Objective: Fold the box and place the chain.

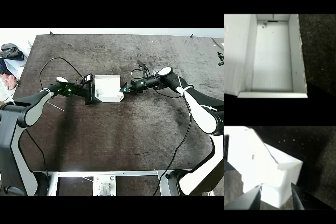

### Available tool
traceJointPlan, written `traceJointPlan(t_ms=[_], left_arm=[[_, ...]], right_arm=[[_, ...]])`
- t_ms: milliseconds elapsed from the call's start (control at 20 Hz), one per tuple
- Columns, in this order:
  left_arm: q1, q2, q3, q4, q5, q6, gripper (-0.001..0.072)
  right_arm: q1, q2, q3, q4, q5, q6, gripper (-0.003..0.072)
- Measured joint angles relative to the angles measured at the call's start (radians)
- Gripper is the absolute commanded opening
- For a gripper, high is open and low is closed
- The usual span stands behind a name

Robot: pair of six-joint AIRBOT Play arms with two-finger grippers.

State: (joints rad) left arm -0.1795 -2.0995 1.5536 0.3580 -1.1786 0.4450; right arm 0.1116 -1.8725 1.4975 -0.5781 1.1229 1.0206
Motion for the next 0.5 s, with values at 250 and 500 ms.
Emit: traceJointPlan(t_ms=[250, 500], left_arm=[[0.000, 0.000, 0.000, 0.000, 0.000, 0.000, 0.0477], [0.000, 0.000, 0.000, 0.000, 0.000, 0.000, 0.0477]], right_arm=[[0.051, 0.000, 0.066, -0.132, 0.013, 0.099, 0.0435], [0.117, 0.000, 0.131, -0.302, 0.013, 0.202, 0.0515]])
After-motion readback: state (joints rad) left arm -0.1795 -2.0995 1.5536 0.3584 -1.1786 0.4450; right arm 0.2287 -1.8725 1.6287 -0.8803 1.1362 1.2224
